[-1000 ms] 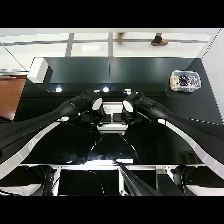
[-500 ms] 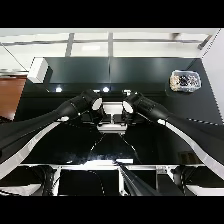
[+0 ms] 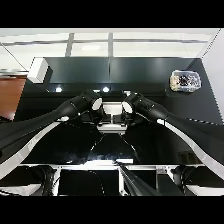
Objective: Fold the box and place the chain.
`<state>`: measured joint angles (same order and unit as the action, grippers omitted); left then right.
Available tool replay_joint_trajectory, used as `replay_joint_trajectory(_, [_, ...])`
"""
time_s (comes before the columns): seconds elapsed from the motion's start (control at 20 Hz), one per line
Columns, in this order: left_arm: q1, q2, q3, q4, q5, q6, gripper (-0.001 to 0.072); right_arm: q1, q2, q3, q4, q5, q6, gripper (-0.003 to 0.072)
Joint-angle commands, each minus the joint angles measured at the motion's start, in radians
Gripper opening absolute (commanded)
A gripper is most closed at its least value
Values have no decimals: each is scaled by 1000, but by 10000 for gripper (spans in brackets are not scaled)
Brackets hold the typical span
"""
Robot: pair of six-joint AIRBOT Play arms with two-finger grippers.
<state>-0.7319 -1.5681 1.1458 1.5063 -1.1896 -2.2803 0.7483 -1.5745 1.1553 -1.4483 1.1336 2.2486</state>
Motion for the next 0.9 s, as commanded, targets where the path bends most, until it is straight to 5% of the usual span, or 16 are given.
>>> replay_joint_trajectory(0.0, [0, 0, 0, 0, 0, 0, 27, 0, -3, 0, -3, 3, 0, 56])
replay_joint_trajectory(0.05, [0, 0, 0, 0, 0, 0, 27, 0, -3, 0, -3, 3, 0, 8])
replay_joint_trajectory(0.4, [0, 0, 0, 0, 0, 0, 27, 0, -1, 0, -6, 8, 10, 18])
replay_joint_trajectory(0.55, [0, 0, 0, 0, 0, 0, 27, -8, 35, 0, -23, 4, 11, 395])
replay_joint_trajectory(0.85, [0, 0, 0, 0, 0, 0, 27, -74, 313, 2, -29, 72, -208, 394])
